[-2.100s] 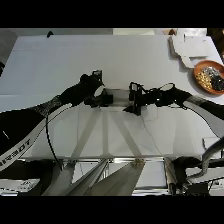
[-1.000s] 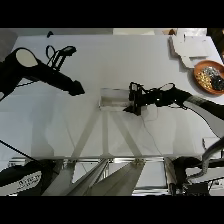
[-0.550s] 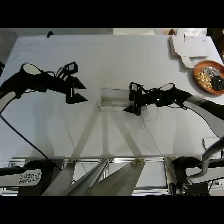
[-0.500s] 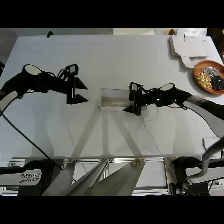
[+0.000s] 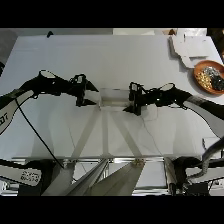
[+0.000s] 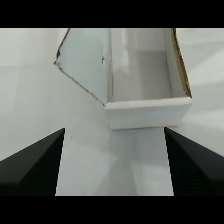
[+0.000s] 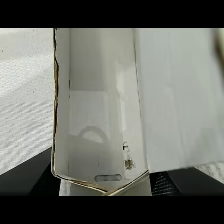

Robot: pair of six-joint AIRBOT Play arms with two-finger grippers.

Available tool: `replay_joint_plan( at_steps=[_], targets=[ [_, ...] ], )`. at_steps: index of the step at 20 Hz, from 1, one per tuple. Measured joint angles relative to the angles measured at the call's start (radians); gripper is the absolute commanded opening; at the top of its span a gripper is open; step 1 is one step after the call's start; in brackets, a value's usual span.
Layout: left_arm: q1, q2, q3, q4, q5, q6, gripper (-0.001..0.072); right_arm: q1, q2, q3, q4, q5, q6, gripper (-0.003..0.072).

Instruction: Fold the box and place the chain.

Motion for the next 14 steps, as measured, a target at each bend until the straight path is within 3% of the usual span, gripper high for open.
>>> replay_joint_plan(
  at_steps=[14],
  targets=[
    [-0.026, -0.019, 0.035, 0.063, -0.043, -0.059, 0.0699, 0.000, 0.000, 0.000, 0.000, 0.000, 0.000, 0.0438]
  ],
)
